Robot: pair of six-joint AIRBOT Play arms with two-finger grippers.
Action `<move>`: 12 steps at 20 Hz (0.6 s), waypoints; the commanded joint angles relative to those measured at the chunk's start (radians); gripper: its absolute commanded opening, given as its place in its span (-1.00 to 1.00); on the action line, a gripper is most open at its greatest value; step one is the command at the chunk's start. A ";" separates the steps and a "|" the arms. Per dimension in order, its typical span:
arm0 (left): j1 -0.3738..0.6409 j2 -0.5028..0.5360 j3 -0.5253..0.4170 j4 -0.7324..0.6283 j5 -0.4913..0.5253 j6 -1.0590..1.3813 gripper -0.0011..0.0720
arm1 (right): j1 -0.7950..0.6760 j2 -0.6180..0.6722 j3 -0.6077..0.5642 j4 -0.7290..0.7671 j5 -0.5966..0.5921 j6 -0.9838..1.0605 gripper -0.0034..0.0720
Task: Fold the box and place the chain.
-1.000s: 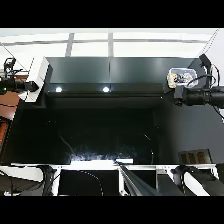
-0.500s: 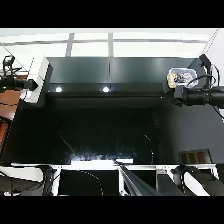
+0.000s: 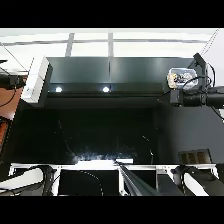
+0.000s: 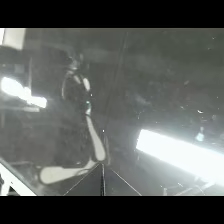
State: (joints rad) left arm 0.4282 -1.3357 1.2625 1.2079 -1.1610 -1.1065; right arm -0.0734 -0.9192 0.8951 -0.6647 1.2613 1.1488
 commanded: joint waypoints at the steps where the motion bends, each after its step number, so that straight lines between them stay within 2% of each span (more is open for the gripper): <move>1: -0.019 0.117 -0.050 -0.050 -0.252 -0.121 -0.90 | 0.007 0.060 -0.001 -0.100 -0.003 -0.026 -0.89; 3: -0.075 0.234 -0.173 -0.128 -0.209 -0.092 -0.90 | 0.008 0.131 -0.025 -0.173 -0.021 -0.027 -0.89; 6: -0.203 0.505 -0.455 -0.294 -0.020 0.041 -0.90 | 0.008 0.257 -0.154 -0.222 -0.148 -0.027 -0.89; 9: -0.311 0.788 -0.718 -0.256 0.197 0.045 -0.90 | 0.008 0.330 -0.329 -0.231 -0.338 -0.028 -0.89; 12: -0.323 0.966 -0.868 -0.239 0.266 -0.006 -0.90 | 0.008 0.329 -0.433 -0.231 -0.458 -0.032 -0.89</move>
State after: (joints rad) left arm 0.1448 -0.5556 0.5594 0.9726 -1.0195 -1.0912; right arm -0.0662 -0.6178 0.5648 -0.8795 0.9485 1.1206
